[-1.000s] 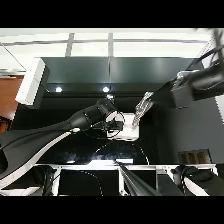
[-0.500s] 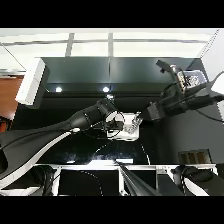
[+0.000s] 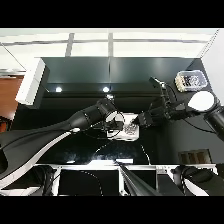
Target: Fold the box and place the chain.
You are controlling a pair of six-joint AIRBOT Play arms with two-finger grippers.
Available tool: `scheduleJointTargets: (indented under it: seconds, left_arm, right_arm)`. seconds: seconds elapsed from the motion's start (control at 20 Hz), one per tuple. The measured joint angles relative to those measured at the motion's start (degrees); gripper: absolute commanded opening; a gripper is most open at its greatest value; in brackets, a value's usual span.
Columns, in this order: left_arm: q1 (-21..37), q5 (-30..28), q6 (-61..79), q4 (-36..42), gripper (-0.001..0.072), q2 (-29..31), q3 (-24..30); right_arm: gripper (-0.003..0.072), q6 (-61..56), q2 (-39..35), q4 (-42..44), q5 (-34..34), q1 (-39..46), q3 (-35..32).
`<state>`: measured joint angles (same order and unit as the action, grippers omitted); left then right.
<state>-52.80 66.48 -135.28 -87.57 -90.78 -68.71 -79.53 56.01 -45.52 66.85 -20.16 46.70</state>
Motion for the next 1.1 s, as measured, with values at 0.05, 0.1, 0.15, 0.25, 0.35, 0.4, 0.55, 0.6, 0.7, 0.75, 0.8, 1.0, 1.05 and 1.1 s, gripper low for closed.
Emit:
scheduleJointTargets:
  seconds: [0.05,0.1,0.15,0.25,0.35,0.4,0.55,0.6,0.7,0.75,0.8,1.0,1.05,1.1]
  left_arm:
    - [0.00,-0.02,0.00,0.00,0.0025,0.00,0.00]
    - [0.00,-0.09,0.00,0.00,0.0024,0.00,0.00]
    - [0.00,-0.22,0.02,0.00,0.0025,0.00,0.00]
    - [0.00,-0.92,0.02,0.00,0.0025,0.00,0.00]
    - [0.00,-1.05,0.02,-0.02,0.0025,0.00,0.00]
    - [0.00,-1.05,0.02,-0.02,0.0025,0.00,0.00]
    - [0.00,-1.03,0.00,-0.02,0.0025,0.00,0.00]
    - [0.00,-1.03,0.00,-0.04,0.0025,0.00,0.00]
    - [0.07,-1.05,0.00,-0.20,0.0025,0.00,0.00]
    - [0.15,-1.05,0.00,-0.22,0.0027,0.00,-0.02]
    - [0.22,-1.09,0.00,-0.22,0.0066,0.00,-0.04]
    - [0.04,-1.05,-1.05,-0.11,0.0510,0.20,-1.27]
    - [-0.07,-0.68,-0.17,-0.09,0.0510,0.50,-1.86]
    - [-0.20,0.22,1.38,-0.15,0.0510,0.98,-2.40]
  right_arm:
    - [0.0024,-0.02,-0.02,-0.68,0.31,0.22,-0.20]
    - [0.0051,-0.04,-0.07,-1.44,0.83,0.57,-0.37]
    - [0.0389,-0.04,-0.07,-1.97,0.98,0.96,-0.44]
    - [0.0435,0.52,-0.07,-2.73,1.31,1.25,-0.57]
    - [0.0435,1.25,-0.07,-2.99,1.40,1.31,-0.66]
    - [0.0435,1.53,-0.09,-3.43,1.36,1.44,-0.66]
    - [0.0434,1.97,-0.57,-4.68,1.62,3.58,-0.17]
    - [0.0434,2.10,-1.16,-5.33,1.95,5.07,0.07]
    - [0.0434,2.23,-3.02,-6.36,2.43,8.85,0.44]
    - [0.0434,2.32,-4.24,-6.95,2.82,11.08,0.52]
    - [0.0434,2.38,-5.44,-7.32,3.21,13.07,0.61]
    - [0.0434,2.95,-9.35,-9.05,6.47,19.21,0.72]
    - [0.0434,3.04,-10.01,-9.77,6.95,20.20,0.76]
    - [0.0434,3.04,-10.54,-10.25,7.34,21.03,0.76]
